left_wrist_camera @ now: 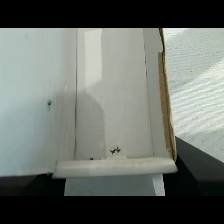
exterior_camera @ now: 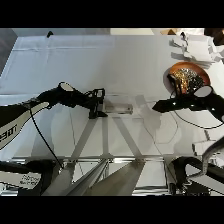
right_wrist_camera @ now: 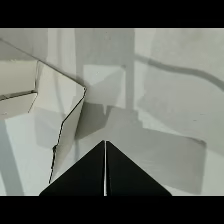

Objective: Fold the box and place the chain.

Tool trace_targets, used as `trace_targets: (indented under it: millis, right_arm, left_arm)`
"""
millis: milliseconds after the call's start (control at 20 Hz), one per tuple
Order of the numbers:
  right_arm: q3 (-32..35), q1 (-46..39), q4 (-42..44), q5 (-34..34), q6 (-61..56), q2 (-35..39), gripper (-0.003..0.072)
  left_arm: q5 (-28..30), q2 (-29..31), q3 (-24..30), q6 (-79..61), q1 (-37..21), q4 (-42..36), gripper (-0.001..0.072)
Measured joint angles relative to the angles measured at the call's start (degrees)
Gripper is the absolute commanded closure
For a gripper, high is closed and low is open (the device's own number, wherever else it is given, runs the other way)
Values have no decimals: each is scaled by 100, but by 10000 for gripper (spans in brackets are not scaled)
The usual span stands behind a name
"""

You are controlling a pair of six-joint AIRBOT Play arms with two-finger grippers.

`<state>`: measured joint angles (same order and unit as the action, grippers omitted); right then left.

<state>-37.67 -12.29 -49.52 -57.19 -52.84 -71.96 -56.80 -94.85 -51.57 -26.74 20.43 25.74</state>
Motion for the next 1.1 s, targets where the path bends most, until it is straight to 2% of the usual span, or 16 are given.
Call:
trace_targets:
  millis: [300,700,800,950,1050,1100]
  right_arm:
    - [-2,424,393,-42,48,-597,681]
    - [-2,555,1740,-424,667,-699,668]
    - [-2,560,1904,-466,730,-658,570]
    - [-2,560,2046,-501,750,-599,562]
    - [-2,562,2116,-538,765,-577,495]
    - [-2,560,2151,-560,765,-570,492]
  left_arm:
    - [0,0,0,0,0,0,434]
    - [0,0,0,0,0,0,434]
    - [0,0,0,0,0,0,434]
    - [0,0,0,0,0,0,434]
    - [0,0,0,0,0,0,434]
    - [0,0,0,0,0,0,434]
